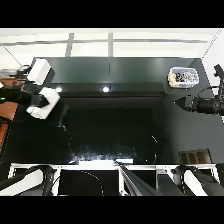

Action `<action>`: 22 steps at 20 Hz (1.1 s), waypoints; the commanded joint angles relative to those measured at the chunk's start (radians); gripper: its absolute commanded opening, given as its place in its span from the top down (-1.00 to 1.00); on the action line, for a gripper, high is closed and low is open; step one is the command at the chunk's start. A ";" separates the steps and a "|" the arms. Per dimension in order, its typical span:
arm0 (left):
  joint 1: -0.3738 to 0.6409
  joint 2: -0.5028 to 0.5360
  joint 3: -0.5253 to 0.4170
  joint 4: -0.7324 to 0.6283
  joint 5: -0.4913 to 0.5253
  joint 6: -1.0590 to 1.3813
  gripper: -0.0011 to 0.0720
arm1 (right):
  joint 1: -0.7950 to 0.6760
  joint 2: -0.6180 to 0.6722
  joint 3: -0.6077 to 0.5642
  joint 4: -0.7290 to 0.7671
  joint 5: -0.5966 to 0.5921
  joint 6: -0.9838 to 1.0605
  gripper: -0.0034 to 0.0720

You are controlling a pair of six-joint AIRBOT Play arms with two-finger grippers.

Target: Fold the box and place the chain.

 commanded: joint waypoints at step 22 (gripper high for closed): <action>0.076 -0.097 0.412 0.080 0.035 -0.129 -0.96 | -0.020 0.001 0.027 0.007 0.001 0.028 0.79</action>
